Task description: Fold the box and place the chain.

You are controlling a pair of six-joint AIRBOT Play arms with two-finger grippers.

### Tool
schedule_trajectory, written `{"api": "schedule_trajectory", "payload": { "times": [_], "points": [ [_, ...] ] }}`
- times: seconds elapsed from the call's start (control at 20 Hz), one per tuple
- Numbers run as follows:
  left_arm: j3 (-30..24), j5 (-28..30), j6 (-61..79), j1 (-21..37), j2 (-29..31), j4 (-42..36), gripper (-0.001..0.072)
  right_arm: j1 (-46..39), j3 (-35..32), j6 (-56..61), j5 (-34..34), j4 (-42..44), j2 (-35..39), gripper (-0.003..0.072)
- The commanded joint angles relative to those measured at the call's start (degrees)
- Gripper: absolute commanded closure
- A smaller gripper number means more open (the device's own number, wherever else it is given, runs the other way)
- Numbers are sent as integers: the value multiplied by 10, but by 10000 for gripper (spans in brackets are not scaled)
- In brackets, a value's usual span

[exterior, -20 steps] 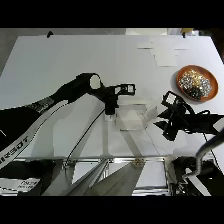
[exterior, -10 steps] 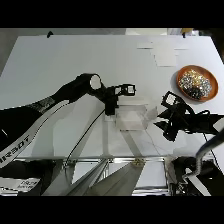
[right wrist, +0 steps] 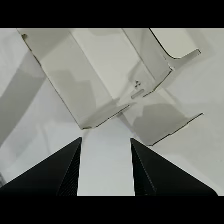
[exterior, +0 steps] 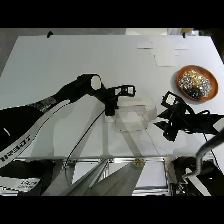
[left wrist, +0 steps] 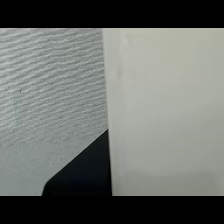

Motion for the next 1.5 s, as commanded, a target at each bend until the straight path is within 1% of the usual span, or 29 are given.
{"api": "schedule_trajectory", "payload": {
  "times": [0.0,0.35,0.5,0.6,0.75,0.8,0.9,0.95,1.0,1.05,1.1,1.25,1.35,1.45],
  "points": [
    [0,0,0,0,0,2,704,1,1,0,0,0,0,347],
    [0,5,0,0,0,2,697,1,1,1,1,1,0,346],
    [0,5,0,0,0,1,698,1,1,-5,13,3,0,345],
    [0,5,0,0,0,0,698,1,0,-38,17,17,-6,347],
    [0,5,-1,0,0,0,698,1,0,-120,21,44,-50,346],
    [0,5,-1,0,0,0,698,1,0,-159,21,45,-73,314],
    [0,5,0,0,0,-1,698,26,0,-227,9,31,-122,71],
    [0,5,0,0,0,0,698,48,0,-238,2,16,-148,43],
    [0,5,0,0,0,0,698,76,0,-242,-2,-6,-175,37],
    [0,5,-1,0,0,0,698,101,0,-242,-10,-37,-196,-6],
    [0,5,-1,0,0,-1,698,116,0,-242,-28,-56,-210,-9],
    [0,5,0,0,0,-1,698,116,-9,-237,-116,-67,-217,-9],
    [0,5,-1,0,0,-1,698,116,-27,-210,-140,-67,-217,-9],
    [0,5,-1,0,0,0,698,116,-53,-209,-175,-67,-217,-9]
  ]
}}
